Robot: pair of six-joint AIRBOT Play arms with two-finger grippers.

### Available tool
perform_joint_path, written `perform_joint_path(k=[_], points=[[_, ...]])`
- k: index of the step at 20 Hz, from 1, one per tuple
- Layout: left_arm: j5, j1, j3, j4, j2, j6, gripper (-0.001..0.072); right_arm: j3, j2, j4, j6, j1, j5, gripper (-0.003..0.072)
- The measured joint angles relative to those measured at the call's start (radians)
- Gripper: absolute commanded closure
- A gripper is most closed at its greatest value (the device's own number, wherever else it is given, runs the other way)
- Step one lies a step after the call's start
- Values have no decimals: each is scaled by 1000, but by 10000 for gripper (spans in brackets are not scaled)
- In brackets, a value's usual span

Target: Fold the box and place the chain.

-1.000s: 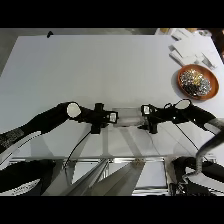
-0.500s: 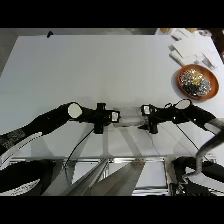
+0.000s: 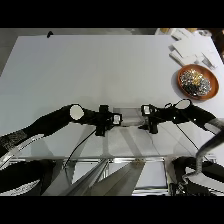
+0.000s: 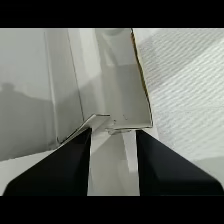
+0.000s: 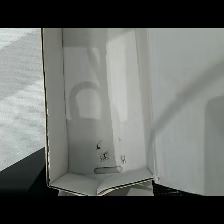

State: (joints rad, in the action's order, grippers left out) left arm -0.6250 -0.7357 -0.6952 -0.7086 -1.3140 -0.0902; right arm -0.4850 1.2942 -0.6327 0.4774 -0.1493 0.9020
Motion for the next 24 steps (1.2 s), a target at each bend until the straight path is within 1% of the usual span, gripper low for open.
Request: perform_joint_path(k=[1, 4, 7, 8, 9, 11, 12, 14, 15, 16, 17, 19, 22, 24], points=[[4, -1, 0, -1, 0, 0, 578, 0, 0, 0, 0, 0, 0, 390], [28, -11, 0, 6, 0, 0, 579, 0, 0, 0, 0, 0, 0, 390], [69, -31, 0, 42, -15, 0, 571, 0, 0, 0, 0, 0, -1, 390], [78, -37, 0, 50, -21, 0, 547, 0, 0, 0, 0, 0, -1, 390], [85, -43, 0, 55, -27, 0, 484, 0, 0, 0, 0, 0, -1, 390], [93, -50, 0, 64, -32, 0, 268, 0, 0, 0, 0, 0, -1, 390], [95, -51, 0, 65, -34, 1, 214, 0, 0, 0, 0, 0, -1, 390], [97, -53, 0, 68, -34, 4, 216, 0, 0, 0, 0, 0, -1, 390], [97, -53, 0, 65, -31, 4, 227, 0, 0, 0, 0, 0, -1, 390], [93, -53, 0, 63, -25, 8, 279, 0, 0, 0, 0, 0, -1, 390], [89, -50, 0, 59, -15, 15, 399, 0, 0, 0, 0, 0, -1, 390], [74, -41, 0, 41, 17, 56, 589, 0, 0, 0, 0, 0, -1, 390], [19, -11, 0, -54, 97, 220, 592, 0, 0, 0, 0, 0, -1, 390], [-27, 19, 0, -169, 163, 430, 593, 0, 0, 0, 0, 0, -1, 390]])
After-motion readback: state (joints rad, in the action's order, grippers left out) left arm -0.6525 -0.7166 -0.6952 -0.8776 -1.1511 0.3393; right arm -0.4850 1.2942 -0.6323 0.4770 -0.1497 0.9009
